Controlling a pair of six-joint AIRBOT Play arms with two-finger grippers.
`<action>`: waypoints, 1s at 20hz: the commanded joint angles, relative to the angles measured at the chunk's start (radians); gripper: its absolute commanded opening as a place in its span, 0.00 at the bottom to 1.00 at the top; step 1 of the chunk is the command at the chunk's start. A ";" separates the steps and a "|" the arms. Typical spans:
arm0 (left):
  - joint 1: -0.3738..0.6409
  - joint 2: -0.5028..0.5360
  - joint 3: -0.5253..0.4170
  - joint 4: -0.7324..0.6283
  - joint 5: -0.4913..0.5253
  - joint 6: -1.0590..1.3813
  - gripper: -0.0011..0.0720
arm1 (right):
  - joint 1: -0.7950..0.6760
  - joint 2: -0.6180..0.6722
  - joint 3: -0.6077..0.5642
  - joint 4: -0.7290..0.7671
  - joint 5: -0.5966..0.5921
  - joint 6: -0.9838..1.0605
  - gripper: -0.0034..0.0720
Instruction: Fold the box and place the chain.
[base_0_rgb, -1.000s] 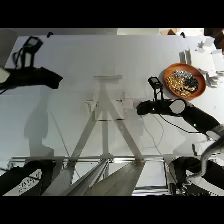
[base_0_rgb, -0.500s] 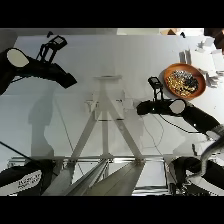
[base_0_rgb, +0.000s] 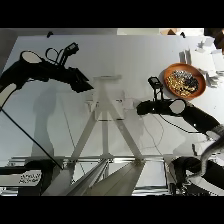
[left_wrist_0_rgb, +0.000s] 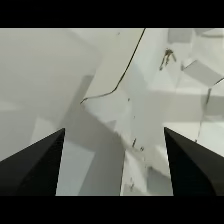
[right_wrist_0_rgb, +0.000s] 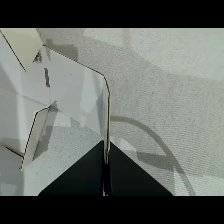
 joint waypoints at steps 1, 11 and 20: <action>-0.014 -0.064 0.002 -0.080 0.005 0.042 0.96 | 0.001 0.001 0.000 0.000 0.000 0.000 0.06; -0.083 -0.126 0.002 -0.045 0.162 0.042 0.95 | 0.001 0.001 0.000 0.000 0.000 0.000 0.06; -0.144 -0.139 0.002 0.036 0.130 0.039 0.75 | 0.001 0.001 0.000 0.000 0.000 0.000 0.06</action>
